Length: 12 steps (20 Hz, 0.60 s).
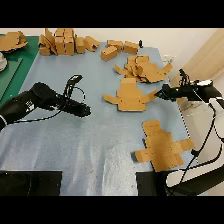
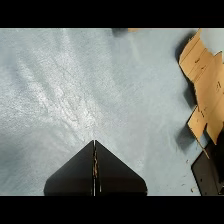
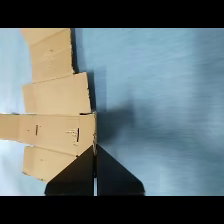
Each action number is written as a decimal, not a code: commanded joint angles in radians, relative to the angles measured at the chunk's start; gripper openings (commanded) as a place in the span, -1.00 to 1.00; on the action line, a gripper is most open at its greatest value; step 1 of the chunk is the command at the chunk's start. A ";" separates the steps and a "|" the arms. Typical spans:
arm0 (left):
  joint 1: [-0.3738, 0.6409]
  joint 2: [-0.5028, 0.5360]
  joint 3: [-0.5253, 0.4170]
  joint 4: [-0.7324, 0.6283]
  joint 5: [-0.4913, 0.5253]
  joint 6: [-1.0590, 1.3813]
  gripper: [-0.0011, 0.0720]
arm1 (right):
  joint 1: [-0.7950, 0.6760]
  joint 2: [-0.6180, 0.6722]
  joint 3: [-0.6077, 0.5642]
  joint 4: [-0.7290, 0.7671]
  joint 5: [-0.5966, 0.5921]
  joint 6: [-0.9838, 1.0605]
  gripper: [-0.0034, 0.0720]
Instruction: Fold the box.
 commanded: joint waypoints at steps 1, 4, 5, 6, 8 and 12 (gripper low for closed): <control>0.000 0.000 0.001 0.002 -0.008 -0.005 -0.94 | 0.082 0.002 0.002 -0.011 0.123 0.106 -0.91; 0.010 0.000 0.001 0.028 -0.026 -0.004 -0.94 | 0.183 0.028 -0.009 -0.074 0.135 0.174 -0.91; 0.025 0.000 0.000 0.036 -0.046 -0.004 -0.94 | 0.217 0.043 -0.023 -0.074 0.134 0.193 -0.91; 0.046 0.000 0.000 0.042 -0.070 -0.005 -0.94 | 0.255 0.061 -0.045 -0.079 0.128 0.226 -0.91; 0.111 0.000 -0.002 0.053 -0.127 -0.004 -0.94 | 0.327 0.099 -0.110 -0.113 0.084 0.296 -0.91; 0.243 0.000 -0.025 0.053 -0.237 0.024 -0.94 | 0.457 0.189 -0.254 -0.270 -0.042 0.432 -0.91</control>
